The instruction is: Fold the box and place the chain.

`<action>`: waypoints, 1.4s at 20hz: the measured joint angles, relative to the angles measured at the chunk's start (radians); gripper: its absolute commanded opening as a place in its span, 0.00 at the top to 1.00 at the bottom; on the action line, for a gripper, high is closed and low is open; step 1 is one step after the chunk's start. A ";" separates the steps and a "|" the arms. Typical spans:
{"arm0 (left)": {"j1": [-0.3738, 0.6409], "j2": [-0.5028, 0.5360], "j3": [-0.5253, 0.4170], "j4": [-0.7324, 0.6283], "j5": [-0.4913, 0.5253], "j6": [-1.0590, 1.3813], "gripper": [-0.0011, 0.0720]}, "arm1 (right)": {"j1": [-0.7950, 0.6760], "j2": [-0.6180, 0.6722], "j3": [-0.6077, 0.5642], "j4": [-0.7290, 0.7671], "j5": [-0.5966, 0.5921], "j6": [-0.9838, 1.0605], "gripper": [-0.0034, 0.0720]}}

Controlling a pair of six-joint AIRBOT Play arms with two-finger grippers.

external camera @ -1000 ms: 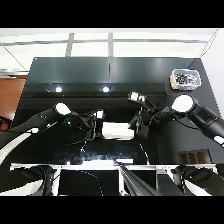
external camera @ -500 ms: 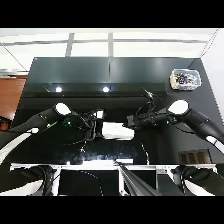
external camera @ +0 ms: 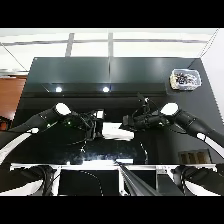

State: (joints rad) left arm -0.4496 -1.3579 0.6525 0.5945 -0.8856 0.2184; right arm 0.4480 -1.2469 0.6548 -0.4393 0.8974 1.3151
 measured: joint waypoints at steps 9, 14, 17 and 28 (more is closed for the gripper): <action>0.000 0.000 0.000 0.000 0.000 0.000 0.44 | 0.000 -0.009 0.005 -0.089 -0.013 0.019 0.94; 0.000 0.000 0.000 -0.001 -0.004 -0.001 0.43 | -0.090 0.094 0.103 -0.125 0.150 -0.064 0.94; 0.002 0.003 -0.001 0.006 -0.018 -0.009 0.01 | -0.219 0.216 0.166 -0.174 0.253 -0.078 0.94; 0.034 0.197 0.045 0.186 -0.175 -0.309 0.01 | -0.629 0.393 0.208 -0.292 0.445 -0.069 0.94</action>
